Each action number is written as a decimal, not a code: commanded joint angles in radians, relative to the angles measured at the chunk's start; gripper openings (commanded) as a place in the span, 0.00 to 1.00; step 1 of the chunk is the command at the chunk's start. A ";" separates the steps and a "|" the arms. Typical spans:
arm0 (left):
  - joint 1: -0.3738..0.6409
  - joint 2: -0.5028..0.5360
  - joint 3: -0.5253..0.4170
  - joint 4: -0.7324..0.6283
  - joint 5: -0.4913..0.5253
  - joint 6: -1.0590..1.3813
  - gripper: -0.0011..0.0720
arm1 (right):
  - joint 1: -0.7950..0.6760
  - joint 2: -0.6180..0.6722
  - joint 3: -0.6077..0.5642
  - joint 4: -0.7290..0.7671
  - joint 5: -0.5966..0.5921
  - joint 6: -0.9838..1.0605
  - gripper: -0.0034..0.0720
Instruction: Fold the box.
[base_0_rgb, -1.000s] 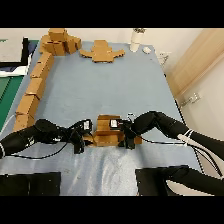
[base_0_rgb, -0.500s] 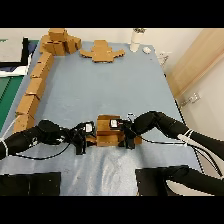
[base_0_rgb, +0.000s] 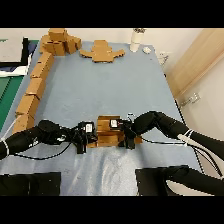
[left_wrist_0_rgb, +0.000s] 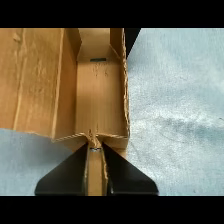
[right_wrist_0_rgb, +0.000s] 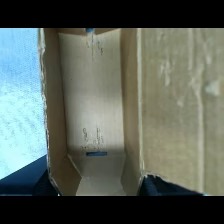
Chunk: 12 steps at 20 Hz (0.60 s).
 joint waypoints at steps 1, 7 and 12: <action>-0.011 -0.001 0.000 -0.048 -0.002 0.019 0.17 | 0.000 0.000 -0.001 0.000 0.000 0.000 0.83; -0.037 -0.011 0.001 -0.112 -0.001 0.043 0.17 | 0.000 0.000 -0.001 0.000 0.000 0.000 0.83; -0.037 -0.011 0.001 -0.111 -0.001 0.042 0.77 | 0.000 0.000 -0.001 0.000 0.000 0.000 0.83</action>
